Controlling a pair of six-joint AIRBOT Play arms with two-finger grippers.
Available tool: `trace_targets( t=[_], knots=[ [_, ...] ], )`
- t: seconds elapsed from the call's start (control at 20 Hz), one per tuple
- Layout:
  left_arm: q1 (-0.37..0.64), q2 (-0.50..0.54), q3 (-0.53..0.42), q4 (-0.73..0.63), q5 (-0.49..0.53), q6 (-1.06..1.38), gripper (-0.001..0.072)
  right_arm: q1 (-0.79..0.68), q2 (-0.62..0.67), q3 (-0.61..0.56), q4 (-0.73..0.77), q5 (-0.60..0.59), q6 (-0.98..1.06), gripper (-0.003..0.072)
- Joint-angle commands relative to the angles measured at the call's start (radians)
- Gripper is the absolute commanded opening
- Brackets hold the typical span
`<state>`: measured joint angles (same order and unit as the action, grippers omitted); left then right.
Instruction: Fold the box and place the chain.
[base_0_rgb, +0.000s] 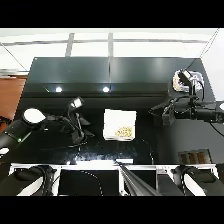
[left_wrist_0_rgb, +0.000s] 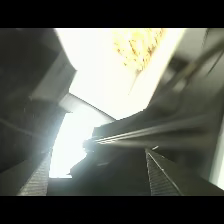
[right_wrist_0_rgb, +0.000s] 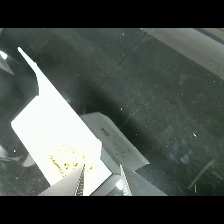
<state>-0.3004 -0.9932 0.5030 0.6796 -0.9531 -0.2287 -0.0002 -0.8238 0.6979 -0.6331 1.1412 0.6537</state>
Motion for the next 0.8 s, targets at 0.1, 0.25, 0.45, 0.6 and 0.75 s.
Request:
trace_targets(
  t=[0.1,0.25,0.45,0.6,0.75],
  knots=[
    [-0.080,-0.136,0.023,0.010,0.032,0.366,0.0708,0.000,0.001,0.000,0.000,0.002,0.021,0.0274],
    [-0.080,-0.240,0.092,-0.042,0.014,0.383,0.0709,0.000,0.001,0.000,0.000,0.004,0.024,0.0274],
    [-0.098,-0.312,0.142,-0.058,0.014,0.390,0.0708,0.000,0.001,0.000,0.000,0.005,0.024,0.0274],
    [-0.099,-0.334,0.150,-0.067,0.014,0.390,0.0708,0.000,0.001,0.000,0.000,0.004,0.024,0.0273],
    [-0.106,-0.347,0.150,-0.140,0.019,0.390,0.0708,0.000,0.001,0.000,-0.006,0.003,0.024,0.0274]
  ],
)
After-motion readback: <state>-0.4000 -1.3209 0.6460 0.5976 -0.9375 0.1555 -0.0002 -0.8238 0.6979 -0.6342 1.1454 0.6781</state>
